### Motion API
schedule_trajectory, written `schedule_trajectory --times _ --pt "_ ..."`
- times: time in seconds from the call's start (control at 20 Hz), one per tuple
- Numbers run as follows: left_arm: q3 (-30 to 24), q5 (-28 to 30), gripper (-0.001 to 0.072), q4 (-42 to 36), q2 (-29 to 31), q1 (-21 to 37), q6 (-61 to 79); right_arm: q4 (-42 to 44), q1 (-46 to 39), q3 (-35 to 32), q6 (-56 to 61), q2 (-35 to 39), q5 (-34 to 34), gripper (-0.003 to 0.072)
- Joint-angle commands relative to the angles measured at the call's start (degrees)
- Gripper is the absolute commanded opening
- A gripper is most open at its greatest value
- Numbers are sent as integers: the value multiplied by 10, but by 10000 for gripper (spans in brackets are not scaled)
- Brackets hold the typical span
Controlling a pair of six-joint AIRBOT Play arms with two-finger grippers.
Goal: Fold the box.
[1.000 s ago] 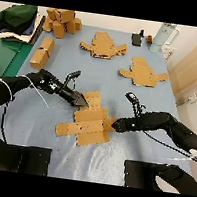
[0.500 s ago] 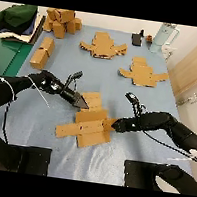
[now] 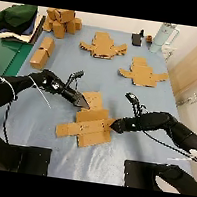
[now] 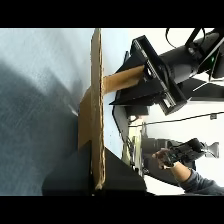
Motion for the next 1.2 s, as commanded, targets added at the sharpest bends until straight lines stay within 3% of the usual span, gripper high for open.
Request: schedule_trajectory --times 0.0,0.25,0.4,0.6,0.65,0.7,0.85,1.15 --pt "16 4 11 -5 10 -12 32 -40 -12 15 64 1 16 307" --pt "4 143 10 -8 88 -72 132 -177 -68 105 186 1 -47 302" --pt "-11 183 10 -8 118 -105 192 -238 -97 154 237 1 -70 299" --pt "-52 274 9 -13 174 -160 297 -240 -111 172 273 0 -52 257" --pt "-70 295 9 -22 189 -174 327 -240 -111 172 273 0 -52 173" --pt "-87 306 9 -35 203 -186 353 -240 -111 172 275 0 -51 131" --pt "-127 344 9 -51 225 -214 410 -238 -111 172 275 0 -37 131" --pt "-137 345 11 -37 201 -219 422 -225 -109 170 275 -1 -26 130"
